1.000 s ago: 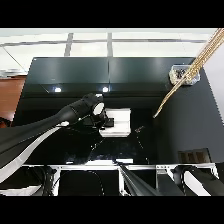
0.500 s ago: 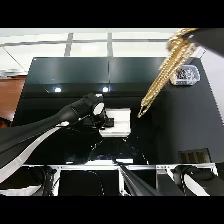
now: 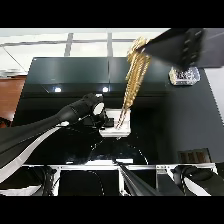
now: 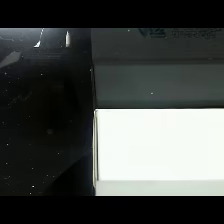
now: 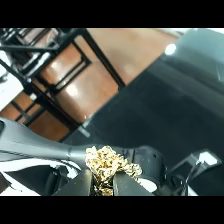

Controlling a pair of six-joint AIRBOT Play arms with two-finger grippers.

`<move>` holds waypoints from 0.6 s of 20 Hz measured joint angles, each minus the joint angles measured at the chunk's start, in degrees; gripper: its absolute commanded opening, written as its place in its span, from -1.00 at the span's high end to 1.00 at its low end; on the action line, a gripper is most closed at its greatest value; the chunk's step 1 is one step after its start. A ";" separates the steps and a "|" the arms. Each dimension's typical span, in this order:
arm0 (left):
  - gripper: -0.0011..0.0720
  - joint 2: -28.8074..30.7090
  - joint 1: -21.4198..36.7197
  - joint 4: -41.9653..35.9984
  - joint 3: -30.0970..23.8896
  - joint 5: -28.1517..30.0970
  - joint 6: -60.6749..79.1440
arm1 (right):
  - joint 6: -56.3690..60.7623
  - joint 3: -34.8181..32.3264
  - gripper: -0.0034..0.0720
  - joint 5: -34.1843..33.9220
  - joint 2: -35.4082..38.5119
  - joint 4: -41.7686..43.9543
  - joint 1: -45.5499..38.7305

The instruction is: Fold the box and place the chain.

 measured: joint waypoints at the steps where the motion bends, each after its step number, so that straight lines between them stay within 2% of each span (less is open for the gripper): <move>1: 0.89 0.02 0.00 0.00 0.00 0.00 0.00 | 0.02 -1.53 0.88 -0.33 -0.13 -0.55 0.74; 7: 0.89 0.00 0.00 0.00 0.00 0.00 0.00 | 0.20 -16.59 0.88 -1.86 -0.48 -4.07 3.91; 12: 0.89 0.02 0.00 0.00 0.00 0.00 0.00 | 0.63 -30.99 0.87 -7.85 -0.50 -4.61 4.50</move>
